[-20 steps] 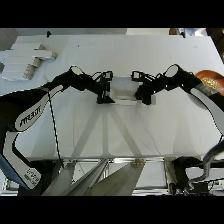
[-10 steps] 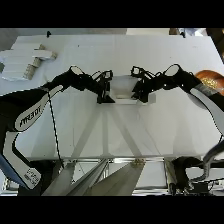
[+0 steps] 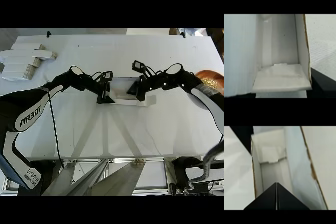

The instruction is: Fold the box and place the chain.

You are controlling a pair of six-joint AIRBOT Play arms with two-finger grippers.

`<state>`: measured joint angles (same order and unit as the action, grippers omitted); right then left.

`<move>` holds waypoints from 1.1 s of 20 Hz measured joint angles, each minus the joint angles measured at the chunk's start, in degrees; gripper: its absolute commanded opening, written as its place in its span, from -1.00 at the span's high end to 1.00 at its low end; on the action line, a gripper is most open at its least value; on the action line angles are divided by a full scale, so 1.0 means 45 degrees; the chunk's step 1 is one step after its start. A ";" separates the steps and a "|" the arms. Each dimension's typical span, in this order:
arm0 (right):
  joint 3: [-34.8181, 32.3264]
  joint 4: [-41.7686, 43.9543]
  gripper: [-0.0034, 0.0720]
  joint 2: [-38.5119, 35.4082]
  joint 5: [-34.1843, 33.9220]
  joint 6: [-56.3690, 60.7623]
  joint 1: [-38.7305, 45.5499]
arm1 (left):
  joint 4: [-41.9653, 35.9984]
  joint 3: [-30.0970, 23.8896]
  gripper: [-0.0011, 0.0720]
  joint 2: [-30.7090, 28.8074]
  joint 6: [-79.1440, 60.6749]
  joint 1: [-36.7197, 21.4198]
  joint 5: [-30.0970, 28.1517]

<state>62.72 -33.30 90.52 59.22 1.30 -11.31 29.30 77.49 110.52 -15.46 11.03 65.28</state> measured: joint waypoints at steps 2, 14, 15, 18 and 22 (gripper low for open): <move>0.0000 0.0563 0.87 -0.0321 0.0253 0.0000 0.0019 | -0.0005 0.0000 0.00 0.0000 0.0005 0.0000 -0.0005; 0.0000 -0.0865 0.88 -0.3055 0.1744 0.2730 0.3011 | 0.0005 0.0000 0.00 0.0000 0.0005 0.0005 -0.0024; 0.0000 -0.1423 0.88 -0.3104 0.1783 0.3478 0.3400 | 0.0005 0.0000 0.00 0.0000 0.0005 0.0005 -0.0024; 0.0000 -0.3599 0.88 -0.3050 0.1919 0.6382 0.4420 | 0.0005 0.0000 0.00 0.0000 0.0010 0.0005 -0.0024; -0.0083 -0.5605 0.88 -0.2351 0.2191 0.9850 0.4896 | 0.0005 0.0000 0.00 0.0000 0.0010 0.0005 -0.0024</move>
